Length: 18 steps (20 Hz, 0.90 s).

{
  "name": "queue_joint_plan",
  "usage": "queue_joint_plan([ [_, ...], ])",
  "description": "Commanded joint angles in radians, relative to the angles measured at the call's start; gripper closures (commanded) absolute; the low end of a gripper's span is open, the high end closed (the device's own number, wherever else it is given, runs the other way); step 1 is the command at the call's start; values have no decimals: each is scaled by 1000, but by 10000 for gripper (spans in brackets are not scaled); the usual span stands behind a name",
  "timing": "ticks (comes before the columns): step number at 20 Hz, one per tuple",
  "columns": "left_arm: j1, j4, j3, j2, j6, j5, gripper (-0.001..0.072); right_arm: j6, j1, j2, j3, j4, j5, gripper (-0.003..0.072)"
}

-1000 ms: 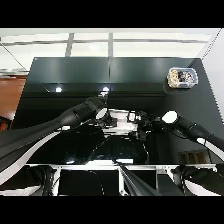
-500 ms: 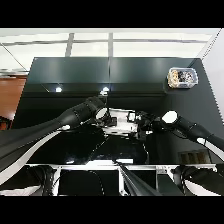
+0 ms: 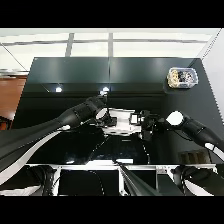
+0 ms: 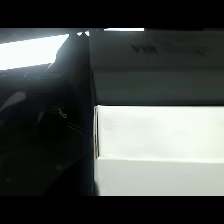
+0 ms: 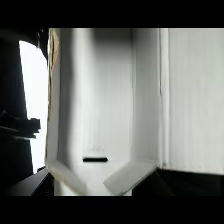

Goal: Fold the box and place the chain.

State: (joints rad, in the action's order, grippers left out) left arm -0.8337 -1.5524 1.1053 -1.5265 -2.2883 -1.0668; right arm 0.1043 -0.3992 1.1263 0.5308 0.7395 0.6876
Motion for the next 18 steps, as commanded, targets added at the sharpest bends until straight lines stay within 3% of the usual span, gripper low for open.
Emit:
queue_joint_plan([
  [1, 1, -7, 1, 0, -6, -14, 683, -38, 0, -28, 1, 82, 52, 40],
  [2, 1, -7, 1, 0, -6, -14, 683, -38, 0, -28, 1, 81, 53, 40],
  [3, 1, -7, 1, 0, -6, -14, 683, -38, 0, -28, 1, 80, 52, 155],
  [4, 1, -7, 1, 0, -6, -14, 683, -38, 0, -28, 1, 80, 49, 213],
  [7, 1, -6, 1, 0, -6, -11, 683, -38, -1, -27, 0, 14, 24, 232],
  [8, 1, -6, 1, 0, -6, -10, 683, -39, -1, -27, 0, -31, 10, 440],
  [9, 1, -6, 1, 0, -6, -8, 683, -38, -1, -27, 0, -68, 1, 498],
  [18, 0, -6, 1, 0, -6, -8, 683, -48, -30, 28, 0, -290, -36, 498],
])
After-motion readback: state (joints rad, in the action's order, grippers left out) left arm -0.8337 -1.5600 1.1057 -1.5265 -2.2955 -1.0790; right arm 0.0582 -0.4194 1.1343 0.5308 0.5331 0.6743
